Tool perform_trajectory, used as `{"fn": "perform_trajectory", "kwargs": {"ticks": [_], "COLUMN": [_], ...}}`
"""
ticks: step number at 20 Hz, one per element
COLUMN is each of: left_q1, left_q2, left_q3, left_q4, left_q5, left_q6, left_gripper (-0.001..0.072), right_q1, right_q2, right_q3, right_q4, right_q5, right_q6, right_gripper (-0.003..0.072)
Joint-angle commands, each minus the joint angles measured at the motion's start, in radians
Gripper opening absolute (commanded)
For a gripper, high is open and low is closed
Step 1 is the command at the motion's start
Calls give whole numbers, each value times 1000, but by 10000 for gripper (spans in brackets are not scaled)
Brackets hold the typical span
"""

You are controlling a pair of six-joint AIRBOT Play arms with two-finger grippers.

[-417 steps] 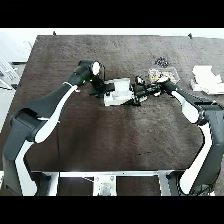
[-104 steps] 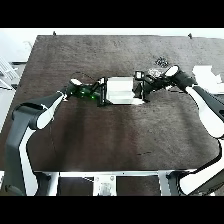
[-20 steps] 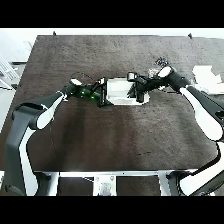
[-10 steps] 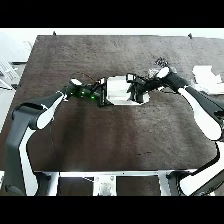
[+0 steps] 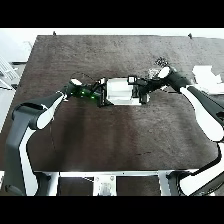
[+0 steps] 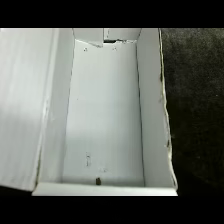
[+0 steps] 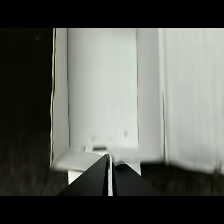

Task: Fold the box and place the chain.

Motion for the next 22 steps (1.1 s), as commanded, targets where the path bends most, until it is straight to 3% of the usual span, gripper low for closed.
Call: {"fn": "perform_trajectory", "kwargs": {"ticks": [1,7,10,18,22], "left_q1": [0,0,0,0,0], "left_q2": [0,0,0,0,0], "left_q3": [1,1,1,1,1], "left_q4": [0,0,0,0,0], "left_q5": [0,0,0,0,0], "left_q6": [0,0,0,0,0], "left_gripper": [276,276,275,275,275], "right_q1": [-19,-103,-193,-322,-312], "right_q2": [34,180,207,140,33], "right_q3": [1,1,0,-82,-82], "right_q4": [-80,-9,-5,-1,140], "right_q5": [65,60,30,25,27], "right_q6": [62,242,460,834,863], "right_gripper": [29,12,12,12,11]}}
